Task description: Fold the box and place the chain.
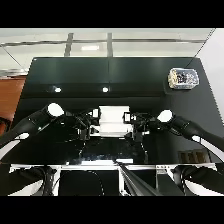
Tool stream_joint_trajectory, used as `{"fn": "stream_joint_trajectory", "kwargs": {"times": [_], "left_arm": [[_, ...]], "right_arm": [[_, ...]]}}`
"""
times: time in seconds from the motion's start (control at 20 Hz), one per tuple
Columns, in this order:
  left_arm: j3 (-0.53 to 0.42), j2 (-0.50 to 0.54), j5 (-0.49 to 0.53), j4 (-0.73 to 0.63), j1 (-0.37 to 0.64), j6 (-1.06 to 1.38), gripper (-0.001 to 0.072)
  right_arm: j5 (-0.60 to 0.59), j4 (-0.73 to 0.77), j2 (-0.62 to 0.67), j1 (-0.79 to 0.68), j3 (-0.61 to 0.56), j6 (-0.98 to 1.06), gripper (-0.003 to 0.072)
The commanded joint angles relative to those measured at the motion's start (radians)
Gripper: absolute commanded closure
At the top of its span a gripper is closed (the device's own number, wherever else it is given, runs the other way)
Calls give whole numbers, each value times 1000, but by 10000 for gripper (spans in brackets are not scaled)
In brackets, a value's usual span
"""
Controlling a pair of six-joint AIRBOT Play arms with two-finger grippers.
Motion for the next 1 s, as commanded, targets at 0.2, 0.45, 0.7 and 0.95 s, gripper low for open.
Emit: {"fn": "stream_joint_trajectory", "kwargs": {"times": [0.2,0.45,0.7,0.95], "left_arm": [[0,-37,61,-107,-40,0,376],[0,-67,47,-150,-43,-6,398],[0,-65,19,-135,-43,-8,465],[29,-10,-56,27,-30,-202,682]], "right_arm": [[0,0,-1,1,0,1,205],[0,0,-1,1,0,1,205],[0,0,-1,1,0,1,205],[0,0,-1,1,0,1,205]]}}
